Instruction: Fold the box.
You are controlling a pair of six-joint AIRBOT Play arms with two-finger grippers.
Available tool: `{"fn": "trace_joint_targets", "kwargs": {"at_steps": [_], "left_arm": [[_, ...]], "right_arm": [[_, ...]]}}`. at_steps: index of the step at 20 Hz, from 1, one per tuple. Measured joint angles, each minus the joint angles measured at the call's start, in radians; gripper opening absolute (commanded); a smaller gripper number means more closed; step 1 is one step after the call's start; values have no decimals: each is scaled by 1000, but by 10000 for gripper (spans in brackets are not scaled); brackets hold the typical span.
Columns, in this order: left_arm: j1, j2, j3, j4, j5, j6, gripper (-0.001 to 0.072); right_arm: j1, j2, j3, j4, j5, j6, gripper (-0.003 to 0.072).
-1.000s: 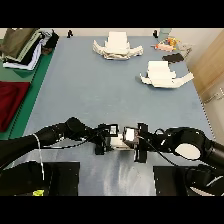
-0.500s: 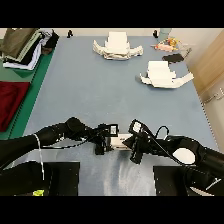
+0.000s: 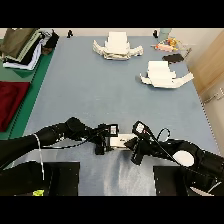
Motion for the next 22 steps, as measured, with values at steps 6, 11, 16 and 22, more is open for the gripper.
{"fn": "trace_joint_targets", "kwargs": {"at_steps": [6, 11, 16, 22], "left_arm": [[0, 0, 0, 0, 0, 0, 468], [0, 0, 0, 0, 0, 0, 468], [0, 0, 0, 0, 0, 0, 468], [0, 0, 0, 0, 0, 0, 468]], "right_arm": [[0, 0, -6, 6, -14, 2, 4], [2, -2, 35, -1, -12, 2, 4], [1, 0, 68, 0, -26, 1, 4], [1, -2, 63, -23, 11, -1, 5]]}}
